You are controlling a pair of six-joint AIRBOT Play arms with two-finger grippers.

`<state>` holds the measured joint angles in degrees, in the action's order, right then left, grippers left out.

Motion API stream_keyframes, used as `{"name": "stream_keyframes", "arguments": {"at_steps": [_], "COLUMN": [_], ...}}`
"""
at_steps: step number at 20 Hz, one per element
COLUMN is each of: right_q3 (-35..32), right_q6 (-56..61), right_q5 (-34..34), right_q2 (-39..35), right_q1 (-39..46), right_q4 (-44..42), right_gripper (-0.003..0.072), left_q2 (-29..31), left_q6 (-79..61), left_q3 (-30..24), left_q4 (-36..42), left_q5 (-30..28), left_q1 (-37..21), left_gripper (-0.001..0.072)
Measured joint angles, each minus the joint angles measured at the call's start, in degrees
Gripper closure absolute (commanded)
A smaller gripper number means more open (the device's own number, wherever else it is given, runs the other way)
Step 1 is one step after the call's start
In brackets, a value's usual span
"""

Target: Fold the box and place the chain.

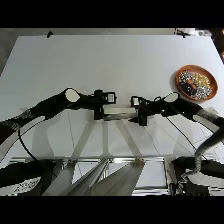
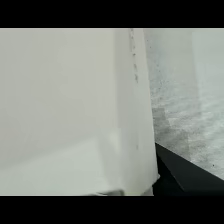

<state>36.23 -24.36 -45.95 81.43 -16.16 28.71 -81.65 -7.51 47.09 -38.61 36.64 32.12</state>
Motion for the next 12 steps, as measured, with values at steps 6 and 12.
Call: {"name": "stream_keyframes", "arguments": {"at_steps": [6,12], "right_q3": [0.00,0.00], "right_q6": [0.39,0.33], "right_q5": [0.02,0.00], "right_q2": [0.02,0.02], "right_q1": [0.00,0.00], "right_q4": [-0.09,-0.07], "right_gripper": [0.0372,0.0372], "left_q2": [6.08,15.65], "left_q6": [0.81,13.14], "left_q3": [0.00,0.00], "left_q4": [-1.62,-9.16], "left_q5": [0.42,5.95], "left_q1": [-1.60,-8.52], "left_gripper": [0.0070,0.0099]}}
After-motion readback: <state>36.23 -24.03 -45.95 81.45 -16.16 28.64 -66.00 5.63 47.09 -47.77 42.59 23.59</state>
